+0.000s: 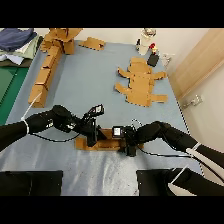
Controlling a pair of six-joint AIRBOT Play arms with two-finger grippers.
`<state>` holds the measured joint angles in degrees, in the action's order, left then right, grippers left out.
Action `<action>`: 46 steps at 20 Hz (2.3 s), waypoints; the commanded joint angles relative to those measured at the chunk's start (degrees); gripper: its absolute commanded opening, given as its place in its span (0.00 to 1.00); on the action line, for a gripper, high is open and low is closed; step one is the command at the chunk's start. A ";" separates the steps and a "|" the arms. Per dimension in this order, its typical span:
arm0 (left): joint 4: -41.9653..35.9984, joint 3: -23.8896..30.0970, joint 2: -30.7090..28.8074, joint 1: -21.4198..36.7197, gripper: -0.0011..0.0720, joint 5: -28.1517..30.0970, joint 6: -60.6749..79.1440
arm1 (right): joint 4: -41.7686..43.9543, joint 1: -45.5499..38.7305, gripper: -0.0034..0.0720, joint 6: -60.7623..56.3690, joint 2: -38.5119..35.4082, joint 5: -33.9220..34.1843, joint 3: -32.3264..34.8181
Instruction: Fold the box.
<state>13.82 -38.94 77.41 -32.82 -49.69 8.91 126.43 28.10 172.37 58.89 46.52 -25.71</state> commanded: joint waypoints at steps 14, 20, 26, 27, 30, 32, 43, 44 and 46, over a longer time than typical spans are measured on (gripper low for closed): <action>1.81 -0.04 -0.02 0.04 0.03 2.56 -5.57 | 0.00 0.00 0.80 -0.02 -0.02 0.11 -0.04; 1.84 -0.04 -0.02 0.04 0.36 2.56 -5.84 | 0.00 0.00 0.80 -0.02 -0.02 0.11 -0.04; 11.37 -0.04 -3.32 1.11 0.49 3.19 -14.82 | 0.00 0.00 0.80 -0.02 -0.02 0.07 -0.04; 14.47 -0.04 -5.05 2.16 0.49 2.91 -18.18 | 0.00 0.02 0.80 -0.02 -0.02 0.04 -0.04; 23.21 -0.04 -11.45 5.84 0.49 -0.96 -27.32 | 0.00 0.02 0.80 -0.02 -0.02 0.04 -0.04; 28.35 -0.04 -15.26 7.37 0.49 -4.20 -33.48 | 0.00 0.00 0.81 -0.02 -0.02 0.07 -0.04; 32.26 -0.02 -18.29 8.59 0.49 -9.01 -49.35 | 1.97 0.02 0.81 -0.02 -0.02 0.02 -0.04; 32.26 -0.02 -18.29 8.59 0.49 -9.01 -49.44 | 1.95 0.02 0.81 0.00 0.02 0.04 -0.04; 32.28 -0.02 -18.29 8.59 0.49 -8.98 -49.44 | 1.90 0.02 0.81 0.00 0.07 0.04 -0.04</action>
<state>45.82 -38.98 59.22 -24.32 -58.43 -39.72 128.27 28.10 172.37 58.92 46.54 -25.69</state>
